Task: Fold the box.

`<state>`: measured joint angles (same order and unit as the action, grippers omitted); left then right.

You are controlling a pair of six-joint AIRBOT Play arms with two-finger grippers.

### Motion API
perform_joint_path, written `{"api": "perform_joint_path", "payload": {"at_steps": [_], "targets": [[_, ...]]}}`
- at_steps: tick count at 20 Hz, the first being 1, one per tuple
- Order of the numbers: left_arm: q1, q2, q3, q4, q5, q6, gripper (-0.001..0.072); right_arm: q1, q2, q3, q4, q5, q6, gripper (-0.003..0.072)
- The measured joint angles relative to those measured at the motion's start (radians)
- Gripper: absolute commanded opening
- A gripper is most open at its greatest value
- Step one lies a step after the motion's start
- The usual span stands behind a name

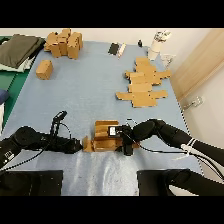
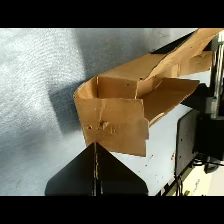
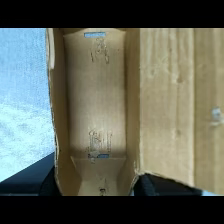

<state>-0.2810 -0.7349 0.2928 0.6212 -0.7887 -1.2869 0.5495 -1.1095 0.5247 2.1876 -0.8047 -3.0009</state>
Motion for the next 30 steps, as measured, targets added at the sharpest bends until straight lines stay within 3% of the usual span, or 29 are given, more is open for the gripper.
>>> {"api": "perform_joint_path", "payload": {"at_steps": [7,11,22,30], "targets": [[0.025,0.000,-0.003,0.189,0.018,-0.167,0.0010,0.000,0.000,0.000,0.000,0.000,0.000,0.0521],[0.029,-0.013,-0.003,0.225,0.026,-0.211,0.0010,0.000,0.000,0.000,0.000,-0.001,0.000,0.0521],[-0.170,-0.132,0.001,0.153,0.186,-0.225,0.0010,0.000,-0.001,0.000,0.000,-0.001,0.000,0.0521],[-0.191,-0.054,0.024,0.116,0.195,-0.208,0.0014,0.000,-0.001,0.000,0.000,-0.007,0.000,0.0521]]}}
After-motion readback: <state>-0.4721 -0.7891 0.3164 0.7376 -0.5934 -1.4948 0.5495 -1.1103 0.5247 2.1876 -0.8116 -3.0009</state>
